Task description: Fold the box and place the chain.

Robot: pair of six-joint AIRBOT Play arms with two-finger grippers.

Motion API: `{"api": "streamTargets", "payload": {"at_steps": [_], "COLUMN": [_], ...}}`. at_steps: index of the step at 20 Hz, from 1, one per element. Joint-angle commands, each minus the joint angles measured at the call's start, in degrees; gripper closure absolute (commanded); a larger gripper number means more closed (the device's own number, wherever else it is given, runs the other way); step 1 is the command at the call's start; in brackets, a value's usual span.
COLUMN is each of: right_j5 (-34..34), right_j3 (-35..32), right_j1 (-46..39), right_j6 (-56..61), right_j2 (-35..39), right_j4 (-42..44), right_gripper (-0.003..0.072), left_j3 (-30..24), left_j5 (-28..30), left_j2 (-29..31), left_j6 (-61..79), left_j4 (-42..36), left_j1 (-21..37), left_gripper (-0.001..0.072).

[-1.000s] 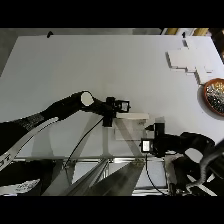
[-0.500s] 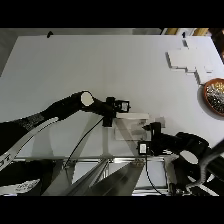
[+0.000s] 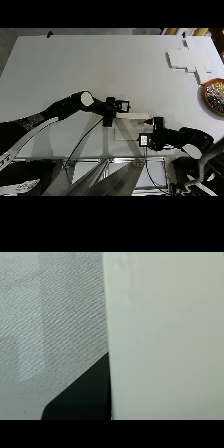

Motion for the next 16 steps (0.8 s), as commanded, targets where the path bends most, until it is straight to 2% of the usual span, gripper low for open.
{"api": "streamTargets", "payload": {"at_steps": [1,4,7,10,16], "right_j5": [5.2,-0.2,-6.4,-8.2,-13.9], "right_j3": [0.0,-2.4,-3.9,-3.9,-3.3], "right_j1": [1.5,6.2,7.1,7.1,4.7], "right_j6": [0.0,0.0,0.5,0.4,0.3], "right_j2": [0.0,0.0,-1.5,-4.9,-5.0], "right_j4": [1.7,1.1,0.9,-0.7,-1.0], "right_gripper": [0.0001,0.0001,0.0001,0.0001,0.0002], "left_j3": [0.0,0.0,0.0,0.0,0.0], "left_j5": [0.0,0.0,0.0,0.0,0.0], "left_j2": [0.0,0.0,0.0,0.0,0.0], "left_j6": [0.0,0.0,0.0,0.0,0.0], "left_j4": [0.0,0.0,0.0,0.0,0.0], "left_j1": [0.0,0.0,0.0,0.0,0.0], "left_gripper": [0.0697,0.0697,0.0697,0.0697,0.0697]}}
